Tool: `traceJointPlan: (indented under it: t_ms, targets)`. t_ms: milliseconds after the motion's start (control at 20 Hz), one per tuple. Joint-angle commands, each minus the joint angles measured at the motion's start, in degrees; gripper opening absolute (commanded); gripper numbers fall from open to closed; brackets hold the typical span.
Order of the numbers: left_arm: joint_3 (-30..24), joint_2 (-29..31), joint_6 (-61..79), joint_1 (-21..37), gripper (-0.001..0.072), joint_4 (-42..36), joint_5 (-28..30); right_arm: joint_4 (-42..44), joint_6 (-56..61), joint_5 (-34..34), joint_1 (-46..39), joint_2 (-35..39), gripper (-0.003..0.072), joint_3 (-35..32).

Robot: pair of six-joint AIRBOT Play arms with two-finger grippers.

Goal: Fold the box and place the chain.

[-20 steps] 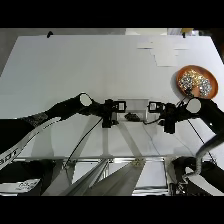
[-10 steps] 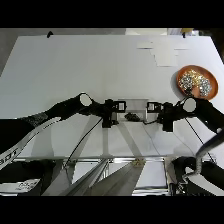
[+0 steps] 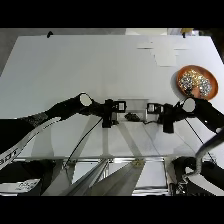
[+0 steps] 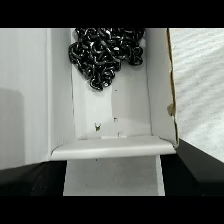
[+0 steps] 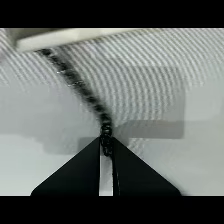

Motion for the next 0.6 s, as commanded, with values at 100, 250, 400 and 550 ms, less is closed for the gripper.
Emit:
traceJointPlan:
  t_ms: [100, 250, 400, 550]
  targets:
    - [0.0, 0.0, 0.0, 0.0, 0.0062, 0.0, 0.0, 0.6, 5.9, 2.8, -0.1, 12.8, 0.0019, 0.2]
    - [0.0, 0.0, 0.0, 0.0, 0.0062, 0.0, 0.0, 4.7, 17.8, 4.1, -0.1, 20.5, 0.0019, 0.2]
    - [0.0, 0.0, 0.0, 0.0, 0.0062, 0.0, 0.0, 17.0, 21.7, 4.7, -0.1, 25.2, 0.0019, 0.2]
    - [0.0, 0.0, 0.0, 0.0, 0.0062, 0.0, 0.0, 31.3, 21.7, 2.1, -0.1, 26.2, 0.0019, 0.2]
